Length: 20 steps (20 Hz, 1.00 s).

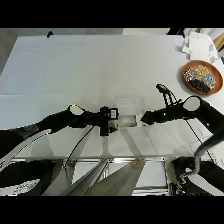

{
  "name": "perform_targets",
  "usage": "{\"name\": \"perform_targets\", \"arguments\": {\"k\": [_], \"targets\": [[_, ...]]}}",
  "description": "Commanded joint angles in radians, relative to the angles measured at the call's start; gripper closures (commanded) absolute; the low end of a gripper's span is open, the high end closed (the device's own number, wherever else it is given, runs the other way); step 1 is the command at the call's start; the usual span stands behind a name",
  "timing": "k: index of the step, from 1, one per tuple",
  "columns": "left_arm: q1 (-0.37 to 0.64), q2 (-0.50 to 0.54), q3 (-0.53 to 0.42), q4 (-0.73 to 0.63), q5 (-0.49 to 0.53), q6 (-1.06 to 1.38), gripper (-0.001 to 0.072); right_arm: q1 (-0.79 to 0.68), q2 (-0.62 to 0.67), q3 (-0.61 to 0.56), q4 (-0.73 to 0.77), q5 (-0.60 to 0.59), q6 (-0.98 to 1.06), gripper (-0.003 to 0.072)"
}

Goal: Fold the box and place the chain.

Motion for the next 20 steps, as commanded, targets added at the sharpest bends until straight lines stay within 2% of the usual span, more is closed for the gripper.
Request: {"name": "perform_targets", "arguments": {"k": [1, 10, 20], "targets": [[-0.001, 0.000, 0.000, 0.000, 0.000, 0.000, 0.0459, 0.030, 0.000, 0.017, -0.086, -0.017, 0.096, 0.0214], [-0.001, 0.000, 0.000, 0.000, 0.000, 0.000, 0.0459, 0.158, -0.012, 0.066, -0.243, -0.035, 0.313, 0.0215], [-0.001, 0.000, 0.000, 0.000, 0.000, 0.000, 0.0459, 0.280, -0.055, 0.114, -0.349, -0.039, 0.474, 0.0215]]}}
